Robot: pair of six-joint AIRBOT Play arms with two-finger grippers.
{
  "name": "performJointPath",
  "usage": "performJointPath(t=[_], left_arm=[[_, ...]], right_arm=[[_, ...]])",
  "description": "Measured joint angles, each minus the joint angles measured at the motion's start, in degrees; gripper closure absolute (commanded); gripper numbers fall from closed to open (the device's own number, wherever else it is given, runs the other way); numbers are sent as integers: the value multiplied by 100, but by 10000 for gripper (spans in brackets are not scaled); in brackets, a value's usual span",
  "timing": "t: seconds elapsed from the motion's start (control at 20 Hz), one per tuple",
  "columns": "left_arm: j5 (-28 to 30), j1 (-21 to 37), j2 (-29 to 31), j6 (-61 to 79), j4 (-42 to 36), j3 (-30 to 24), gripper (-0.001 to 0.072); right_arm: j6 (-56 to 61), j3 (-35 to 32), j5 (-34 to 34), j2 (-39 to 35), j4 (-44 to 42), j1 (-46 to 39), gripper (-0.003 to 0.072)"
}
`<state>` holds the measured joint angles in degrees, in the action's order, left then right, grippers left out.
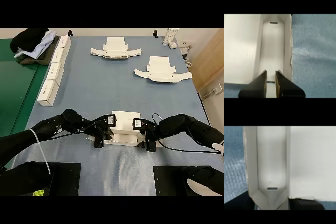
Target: Fold the box.
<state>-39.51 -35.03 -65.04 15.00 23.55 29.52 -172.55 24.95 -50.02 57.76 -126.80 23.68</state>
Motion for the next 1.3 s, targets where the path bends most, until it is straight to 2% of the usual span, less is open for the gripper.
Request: performJointPath(t=[0.05, 0.1, 0.15, 0.35, 0.4, 0.55, 0.6, 0.65, 0.7, 0.95, 1.15, 1.3], left_arm=[[13, -17, -24, 28, -68, 4, 415], [44, -31, -35, 44, -118, 4, 182], [63, -42, -48, 44, -157, 7, 97], [103, -52, -66, -92, -83, 7, 99], [109, -55, -66, -179, 0, 9, 129], [125, -59, -52, -470, 258, 11, 129], [129, -59, -26, -568, 345, 11, 365], [142, -59, 13, -662, 455, 9, 635], [168, -57, 74, -741, 581, 7, 693], [127, -59, 599, -1773, 1366, 7, 693], [-17, -13, 1325, -4177, 2542, 7, 693], [-382, 306, 1840, -6279, 3591, 7, 693]], right_arm=[[0, 0, 0, 0, 2, 0, 165], [0, 0, 0, 0, 0, 0, 165], [2, 0, -2, 0, 0, -9, 165], [0, 2, 4, 0, 0, -9, 165], [2, 2, 4, 0, 0, -9, 165], [2, 2, 7, 0, 0, -9, 165], [2, 2, 7, 0, 0, -9, 165], [2, 2, 7, 0, 0, -9, 165], [2, 0, 4, 2, 0, -9, 165], [2, 2, 4, 2, -2, -9, 165], [2, 2, 4, 2, 0, -9, 165], [2, 0, 4, 2, 0, -9, 165]])
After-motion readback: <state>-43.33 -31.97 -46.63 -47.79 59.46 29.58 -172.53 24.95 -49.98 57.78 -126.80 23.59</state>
